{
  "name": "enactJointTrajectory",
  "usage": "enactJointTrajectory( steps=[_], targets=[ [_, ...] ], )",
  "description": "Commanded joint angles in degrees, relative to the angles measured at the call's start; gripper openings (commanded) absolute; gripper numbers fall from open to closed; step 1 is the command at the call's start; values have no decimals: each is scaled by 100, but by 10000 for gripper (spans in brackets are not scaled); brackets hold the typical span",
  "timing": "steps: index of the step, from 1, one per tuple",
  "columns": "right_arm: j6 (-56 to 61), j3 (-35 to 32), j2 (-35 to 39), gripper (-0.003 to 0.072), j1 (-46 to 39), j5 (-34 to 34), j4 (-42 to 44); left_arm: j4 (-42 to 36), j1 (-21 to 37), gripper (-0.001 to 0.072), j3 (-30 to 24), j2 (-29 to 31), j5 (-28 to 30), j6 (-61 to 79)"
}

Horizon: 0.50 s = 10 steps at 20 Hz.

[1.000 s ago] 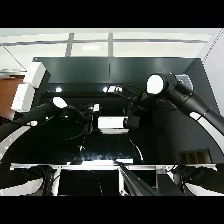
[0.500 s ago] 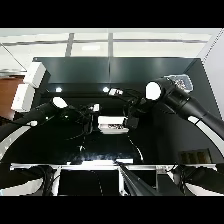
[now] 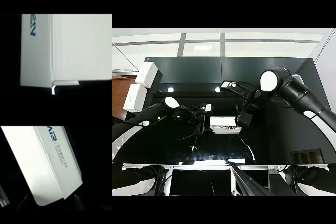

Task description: Fold the box and place the chain.

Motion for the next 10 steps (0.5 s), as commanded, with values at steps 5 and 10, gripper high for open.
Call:
enactJointTrajectory(
  steps=[5, 10],
  targets=[
    [44, 46, -557, 705, -26, -42, 7, 2, 0, 351, 2, -4, 2, 2],
    [37, 46, -621, 705, -26, -273, -66, 2, 0, 351, 2, -4, 2, 2]
  ],
)
